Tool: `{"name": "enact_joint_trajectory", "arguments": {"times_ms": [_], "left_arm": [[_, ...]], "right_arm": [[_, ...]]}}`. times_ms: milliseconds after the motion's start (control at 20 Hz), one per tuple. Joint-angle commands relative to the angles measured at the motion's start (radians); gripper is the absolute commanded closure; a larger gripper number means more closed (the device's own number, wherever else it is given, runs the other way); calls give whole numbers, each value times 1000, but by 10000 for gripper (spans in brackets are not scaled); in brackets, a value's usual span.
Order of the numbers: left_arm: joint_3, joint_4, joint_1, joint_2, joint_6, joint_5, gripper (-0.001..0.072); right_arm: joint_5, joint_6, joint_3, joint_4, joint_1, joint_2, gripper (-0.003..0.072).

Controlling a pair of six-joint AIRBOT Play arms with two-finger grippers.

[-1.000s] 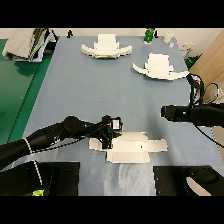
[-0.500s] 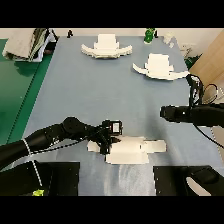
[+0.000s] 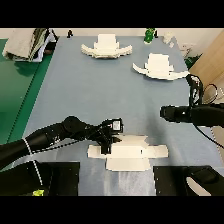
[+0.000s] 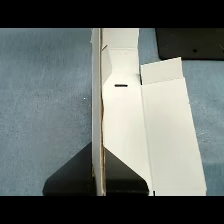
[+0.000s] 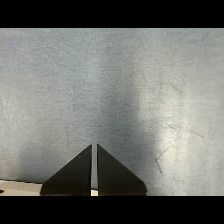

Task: Fold the box.

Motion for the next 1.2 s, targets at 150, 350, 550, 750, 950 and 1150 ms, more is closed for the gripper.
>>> {"name": "enact_joint_trajectory", "arguments": {"times_ms": [150,350,550,750,950,1150], "left_arm": [[-2,1,0,-11,-27,-22,695],[-18,2,0,-11,-30,-66,695],[-21,1,0,-11,-30,-78,695],[-20,1,0,-11,-29,-65,695],[-20,0,0,-11,-29,-67,695],[-20,0,0,-11,-29,-67,694]], "right_arm": [[-1,-8,0,1,1,-1,635],[-1,-8,0,1,1,-1,635],[-25,-19,0,13,1,-1,682],[-174,-23,0,45,2,7,683],[-441,-7,0,116,57,90,684],[-515,-7,-26,240,268,269,684]]}}
